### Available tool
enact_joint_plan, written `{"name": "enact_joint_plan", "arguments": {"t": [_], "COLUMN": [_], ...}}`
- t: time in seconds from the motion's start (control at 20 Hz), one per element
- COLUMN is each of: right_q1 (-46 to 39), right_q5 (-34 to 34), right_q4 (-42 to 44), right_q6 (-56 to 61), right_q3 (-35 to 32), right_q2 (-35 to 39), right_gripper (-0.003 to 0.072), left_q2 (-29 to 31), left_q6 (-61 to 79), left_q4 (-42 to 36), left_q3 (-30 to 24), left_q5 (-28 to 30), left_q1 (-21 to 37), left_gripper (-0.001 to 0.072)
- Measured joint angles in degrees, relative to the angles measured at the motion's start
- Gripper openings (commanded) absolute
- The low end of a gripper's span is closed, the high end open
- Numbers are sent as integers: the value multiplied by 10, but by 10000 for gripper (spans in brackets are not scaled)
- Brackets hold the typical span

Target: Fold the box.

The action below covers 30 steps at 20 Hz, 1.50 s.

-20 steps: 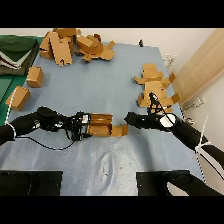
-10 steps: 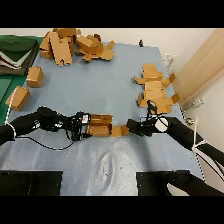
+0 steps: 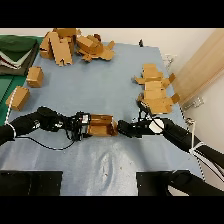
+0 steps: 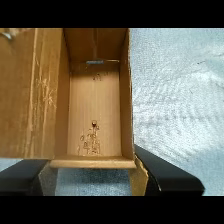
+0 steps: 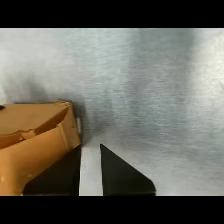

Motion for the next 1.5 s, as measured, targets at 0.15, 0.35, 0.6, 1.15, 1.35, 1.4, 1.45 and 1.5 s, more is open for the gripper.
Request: {"name": "enact_joint_plan", "arguments": {"t": [0.15,0.35,0.6,1.15,1.35,1.4,1.45,1.5], "right_q1": [6,19,24,45,74,82,89,97], "right_q5": [0,0,14,19,31,39,49,58], "right_q4": [22,45,50,33,-30,-51,-74,-97], "right_q6": [-1,-10,-15,-16,21,36,54,74], "right_q3": [4,11,15,28,63,73,84,97], "right_q2": [21,41,33,10,-15,-26,-39,-54], "right_gripper": [183,370,372,430,430,430,430,430], "left_q2": [0,0,0,0,0,0,0,0], "left_q6": [0,0,0,0,0,0,0,0], "left_q4": [0,0,0,0,0,0,0,0], "left_q3": [0,0,0,0,0,0,0,0], "left_q5": [0,0,0,0,0,0,0,0], "left_q1": [0,0,0,0,0,0,0,0], "left_gripper": [381,381,381,381,381,381,381,382]}}
